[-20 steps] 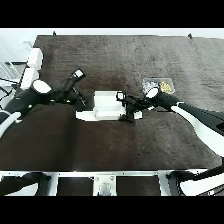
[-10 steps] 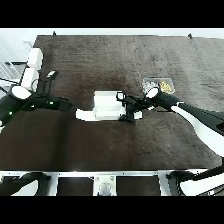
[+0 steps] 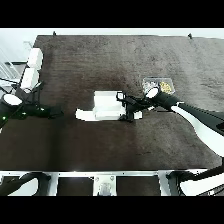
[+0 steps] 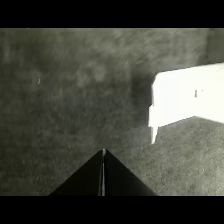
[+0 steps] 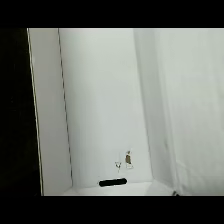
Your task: Fold the box and place the chain.
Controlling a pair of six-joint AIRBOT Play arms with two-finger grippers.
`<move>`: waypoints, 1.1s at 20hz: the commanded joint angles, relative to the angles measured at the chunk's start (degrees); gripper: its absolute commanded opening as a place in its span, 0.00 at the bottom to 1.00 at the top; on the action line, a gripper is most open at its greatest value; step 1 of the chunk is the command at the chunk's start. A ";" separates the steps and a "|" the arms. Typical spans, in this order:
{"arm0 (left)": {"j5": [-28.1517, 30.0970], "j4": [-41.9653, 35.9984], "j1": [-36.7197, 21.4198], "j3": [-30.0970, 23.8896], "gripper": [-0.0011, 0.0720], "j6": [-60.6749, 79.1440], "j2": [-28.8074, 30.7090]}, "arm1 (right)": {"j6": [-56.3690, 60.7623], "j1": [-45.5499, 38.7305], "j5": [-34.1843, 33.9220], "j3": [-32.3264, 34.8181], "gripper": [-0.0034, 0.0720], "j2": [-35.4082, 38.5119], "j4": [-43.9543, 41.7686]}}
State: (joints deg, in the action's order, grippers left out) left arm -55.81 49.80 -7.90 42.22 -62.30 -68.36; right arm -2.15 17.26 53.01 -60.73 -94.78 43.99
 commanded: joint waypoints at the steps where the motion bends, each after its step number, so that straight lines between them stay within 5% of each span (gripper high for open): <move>1: -0.79 -2.19 -0.48 -1.03 0.04 -0.81 -2.78 | 0.02 0.02 0.00 0.02 0.83 -0.04 -0.02; 17: 10.80 -10.32 15.32 3.87 0.04 -1.49 -16.44 | 0.00 0.02 0.00 0.02 0.83 -0.04 -0.02; 22: 9.01 -17.22 15.37 5.66 0.10 3.43 -16.35 | 0.02 0.02 0.00 0.02 0.83 -0.04 -0.02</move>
State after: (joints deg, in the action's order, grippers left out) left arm -45.71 35.68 7.09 46.48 -61.10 -84.31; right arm -2.15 17.26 53.01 -60.73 -94.78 43.99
